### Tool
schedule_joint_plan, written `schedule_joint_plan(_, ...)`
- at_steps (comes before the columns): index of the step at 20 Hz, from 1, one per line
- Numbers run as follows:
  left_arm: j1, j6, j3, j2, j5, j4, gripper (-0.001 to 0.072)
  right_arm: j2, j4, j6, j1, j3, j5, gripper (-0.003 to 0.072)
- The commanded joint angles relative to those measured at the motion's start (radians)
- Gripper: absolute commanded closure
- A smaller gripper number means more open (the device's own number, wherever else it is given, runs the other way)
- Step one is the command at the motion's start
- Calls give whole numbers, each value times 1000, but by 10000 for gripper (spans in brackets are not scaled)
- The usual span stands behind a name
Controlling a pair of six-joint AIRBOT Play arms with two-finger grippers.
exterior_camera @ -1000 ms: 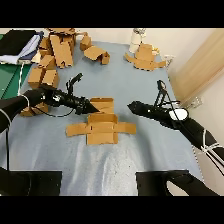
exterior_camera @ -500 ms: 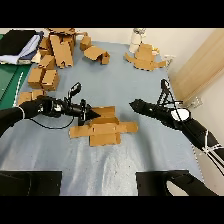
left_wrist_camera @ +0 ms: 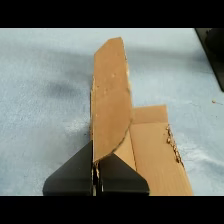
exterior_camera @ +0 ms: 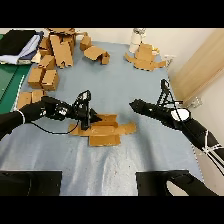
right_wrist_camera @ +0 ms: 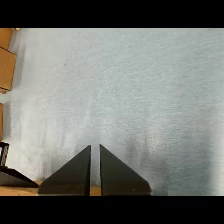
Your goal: Fold the box.
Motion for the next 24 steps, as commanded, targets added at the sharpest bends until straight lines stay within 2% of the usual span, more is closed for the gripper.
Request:
schedule_joint_plan(1,-16,25,-11,10,42,-14,698,-1,-1,0,1,0,6,597)
schedule_joint_plan(5,-16,106,-33,10,-48,-127,698,-1,-1,0,1,0,6,597)
schedule_joint_plan(9,-3,122,-54,10,-28,-116,698,-1,-1,0,1,0,6,597)
schedule_joint_plan(12,3,157,-80,11,-55,-115,698,-1,-1,0,1,0,6,597)
schedule_joint_plan(24,10,181,-82,18,-53,-80,697,-1,-6,0,1,0,7,597)
